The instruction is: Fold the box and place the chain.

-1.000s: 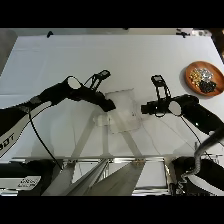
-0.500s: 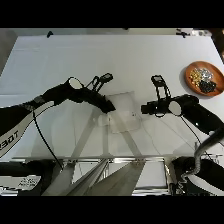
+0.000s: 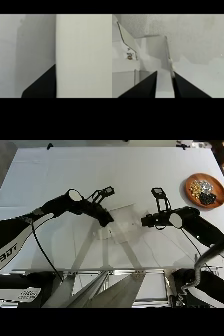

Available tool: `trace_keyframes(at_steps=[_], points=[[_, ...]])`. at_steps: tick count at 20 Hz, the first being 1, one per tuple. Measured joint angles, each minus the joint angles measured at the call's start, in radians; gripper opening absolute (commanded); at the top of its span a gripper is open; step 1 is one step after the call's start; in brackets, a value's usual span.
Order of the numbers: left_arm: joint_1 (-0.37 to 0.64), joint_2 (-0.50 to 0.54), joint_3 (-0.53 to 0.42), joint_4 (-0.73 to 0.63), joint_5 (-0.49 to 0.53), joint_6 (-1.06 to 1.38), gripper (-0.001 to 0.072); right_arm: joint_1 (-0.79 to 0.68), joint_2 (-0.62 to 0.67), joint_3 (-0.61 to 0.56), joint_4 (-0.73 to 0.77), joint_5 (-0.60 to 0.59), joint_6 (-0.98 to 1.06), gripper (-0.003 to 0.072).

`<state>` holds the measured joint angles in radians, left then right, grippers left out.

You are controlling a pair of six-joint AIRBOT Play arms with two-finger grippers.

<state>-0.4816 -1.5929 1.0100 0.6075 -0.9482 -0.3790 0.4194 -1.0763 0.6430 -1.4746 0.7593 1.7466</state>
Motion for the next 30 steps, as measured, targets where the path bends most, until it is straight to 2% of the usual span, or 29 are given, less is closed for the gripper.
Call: trace_keyframes(at_steps=[1, 5, 11, 13, 15, 18, 21, 30], points=[[0.000, 0.016, 0.000, 0.000, -0.002, 0.047, 0.0006, 0.000, 0.021, 0.000, -0.008, 0.022, 0.000, 0.0365], [0.000, 0.094, 0.000, 0.000, -0.012, 0.248, 0.0005, 0.000, 0.152, 0.000, -0.060, 0.130, 0.000, 0.0365], [-0.015, 0.157, 0.000, 0.040, -0.085, 0.416, 0.0003, 0.000, 0.419, 0.000, -0.157, 0.329, -0.001, 0.0364], [-0.046, 0.162, 0.000, 0.108, -0.064, 0.404, 0.0002, 0.000, 0.495, 0.000, -0.174, 0.381, -0.001, 0.0364], [-0.082, 0.164, 0.000, 0.169, 0.008, 0.332, 0.0003, 0.000, 0.551, 0.000, -0.184, 0.414, -0.001, 0.0364], [-0.117, 0.164, 0.000, 0.220, 0.102, 0.223, 0.0003, 0.000, 0.591, 0.000, -0.191, 0.436, -0.001, 0.0364], [-0.129, 0.150, 0.000, 0.244, 0.141, 0.171, 0.0003, 0.000, 0.606, 0.000, -0.194, 0.446, -0.001, 0.0364], [-0.137, 0.055, 0.000, 0.235, 0.163, 0.059, 0.0002, 0.000, 0.614, 0.000, -0.196, 0.446, 0.000, 0.0363]])
